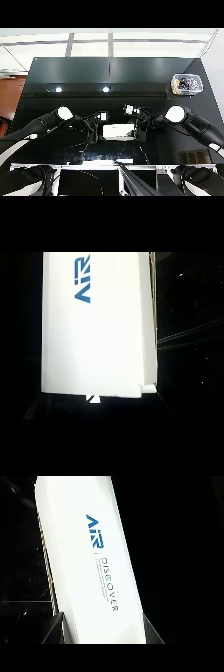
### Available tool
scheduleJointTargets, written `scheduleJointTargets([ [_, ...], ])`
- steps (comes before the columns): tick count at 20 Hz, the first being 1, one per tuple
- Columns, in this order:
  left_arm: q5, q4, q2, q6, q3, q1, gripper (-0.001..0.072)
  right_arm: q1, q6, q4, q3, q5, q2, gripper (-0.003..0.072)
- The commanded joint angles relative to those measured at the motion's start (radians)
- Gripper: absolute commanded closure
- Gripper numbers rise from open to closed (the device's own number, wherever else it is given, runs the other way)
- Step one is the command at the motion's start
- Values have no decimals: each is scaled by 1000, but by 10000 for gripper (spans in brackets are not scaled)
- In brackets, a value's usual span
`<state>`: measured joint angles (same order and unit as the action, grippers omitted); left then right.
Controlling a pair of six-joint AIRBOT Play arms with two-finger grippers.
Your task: Fold the box and place the chain.
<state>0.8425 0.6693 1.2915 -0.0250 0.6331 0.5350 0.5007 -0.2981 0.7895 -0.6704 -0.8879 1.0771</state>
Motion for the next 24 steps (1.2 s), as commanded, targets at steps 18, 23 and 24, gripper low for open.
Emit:
scheduleJointTargets([
  [18,0,0,1,0,0,0,342,0,-20,0,9,0,0,247],
  [23,0,1,1,0,0,0,342,0,-21,-3,9,-9,0,246],
  [24,0,0,1,0,0,0,342,0,-22,-3,9,-10,0,246],
])
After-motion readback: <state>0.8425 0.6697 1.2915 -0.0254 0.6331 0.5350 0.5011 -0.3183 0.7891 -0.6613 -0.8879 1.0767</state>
